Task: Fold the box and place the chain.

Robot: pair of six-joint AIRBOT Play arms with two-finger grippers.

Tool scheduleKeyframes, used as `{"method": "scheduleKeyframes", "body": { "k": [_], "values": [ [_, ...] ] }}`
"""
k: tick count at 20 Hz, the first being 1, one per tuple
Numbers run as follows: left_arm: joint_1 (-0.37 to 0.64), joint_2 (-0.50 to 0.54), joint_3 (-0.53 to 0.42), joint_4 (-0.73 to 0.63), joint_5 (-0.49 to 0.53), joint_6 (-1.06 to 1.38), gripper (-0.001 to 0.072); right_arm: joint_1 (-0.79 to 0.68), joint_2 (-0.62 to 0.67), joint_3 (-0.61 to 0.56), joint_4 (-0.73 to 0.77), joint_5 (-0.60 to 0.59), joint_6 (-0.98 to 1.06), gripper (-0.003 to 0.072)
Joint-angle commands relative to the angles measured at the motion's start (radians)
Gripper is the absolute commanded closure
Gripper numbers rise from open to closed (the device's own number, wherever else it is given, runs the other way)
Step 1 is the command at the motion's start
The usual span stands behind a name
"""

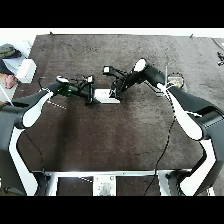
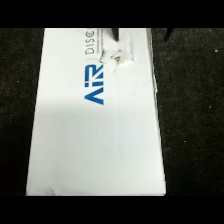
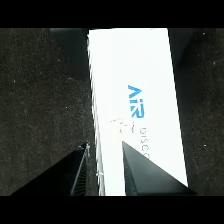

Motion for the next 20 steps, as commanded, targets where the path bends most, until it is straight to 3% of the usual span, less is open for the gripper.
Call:
{"method": "scheduleKeyframes", "body": {
  "k": [1, 3, 5, 6, 11, 13, 20],
  "values": [
    [0.000, 0.000, 0.000, 0.000, 0.000, -0.001, 0.0306, -0.014, 0.018, -0.002, 0.058, -0.002, -0.004, 0.0404],
    [0.000, 0.000, 0.000, 0.000, 0.000, -0.002, 0.0306, -0.039, 0.038, -0.002, 0.132, -0.016, -0.006, 0.0435],
    [0.000, 0.000, 0.000, 0.000, 0.000, -0.001, 0.0305, -0.071, 0.042, -0.002, 0.248, -0.014, -0.005, 0.0644],
    [0.000, 0.000, 0.000, 0.000, 0.000, -0.001, 0.0306, -0.086, 0.037, -0.003, 0.292, -0.014, 0.011, 0.0696],
    [0.000, 0.000, 0.000, 0.000, 0.000, -0.002, 0.0306, -0.103, 0.031, -0.123, 0.391, -0.016, 0.051, 0.0699],
    [0.000, 0.000, 0.000, 0.000, 0.000, -0.002, 0.0306, -0.103, 0.033, -0.191, 0.432, -0.073, 0.030, 0.0699],
    [0.000, 0.000, 0.000, 0.000, 0.000, -0.001, 0.0306, -0.103, 0.033, -0.298, 0.435, -0.153, -0.015, 0.0699]
  ]
}}
